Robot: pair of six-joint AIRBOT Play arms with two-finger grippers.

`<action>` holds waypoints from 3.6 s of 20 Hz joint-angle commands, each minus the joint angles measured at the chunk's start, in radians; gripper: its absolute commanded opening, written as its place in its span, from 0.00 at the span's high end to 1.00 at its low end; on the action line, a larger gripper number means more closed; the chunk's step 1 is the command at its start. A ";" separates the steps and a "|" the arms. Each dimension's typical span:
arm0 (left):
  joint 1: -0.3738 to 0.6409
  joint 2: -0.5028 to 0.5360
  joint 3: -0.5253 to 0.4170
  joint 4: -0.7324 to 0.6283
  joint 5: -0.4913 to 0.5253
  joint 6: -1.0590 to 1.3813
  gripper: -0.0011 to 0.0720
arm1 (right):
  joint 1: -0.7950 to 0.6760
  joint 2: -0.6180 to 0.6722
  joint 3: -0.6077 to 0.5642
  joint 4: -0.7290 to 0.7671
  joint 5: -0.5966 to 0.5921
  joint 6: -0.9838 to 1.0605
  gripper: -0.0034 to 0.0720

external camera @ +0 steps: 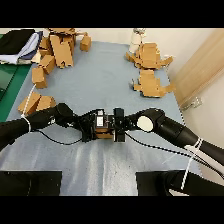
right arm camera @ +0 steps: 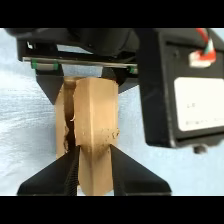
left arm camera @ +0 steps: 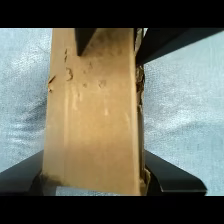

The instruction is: Fold the box.

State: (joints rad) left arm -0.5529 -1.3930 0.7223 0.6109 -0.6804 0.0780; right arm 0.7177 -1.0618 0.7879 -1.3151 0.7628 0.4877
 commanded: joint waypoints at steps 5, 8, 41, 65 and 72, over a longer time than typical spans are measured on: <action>0.000 0.001 0.000 0.000 0.000 0.000 0.16 | 0.001 -0.031 -0.002 0.051 0.026 0.011 0.66; 0.000 0.001 0.000 0.000 0.000 0.000 0.16 | 0.001 -0.048 -0.002 0.059 0.026 0.014 0.66; 0.000 0.001 0.000 -0.001 0.001 0.000 0.16 | -0.130 0.126 -0.351 0.900 -0.302 0.880 0.95; 0.000 0.015 0.025 -0.001 0.000 -0.178 0.16 | -0.251 0.365 -0.349 0.253 -0.179 1.319 0.95; 0.087 0.105 0.123 0.003 0.254 -0.418 0.16 | -0.251 0.365 -0.349 0.256 -0.178 1.319 0.95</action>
State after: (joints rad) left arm -0.5133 -1.3121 0.8093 0.6170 -0.5674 -0.2222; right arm 0.4675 -0.6987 0.4377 -1.0420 0.5800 1.7920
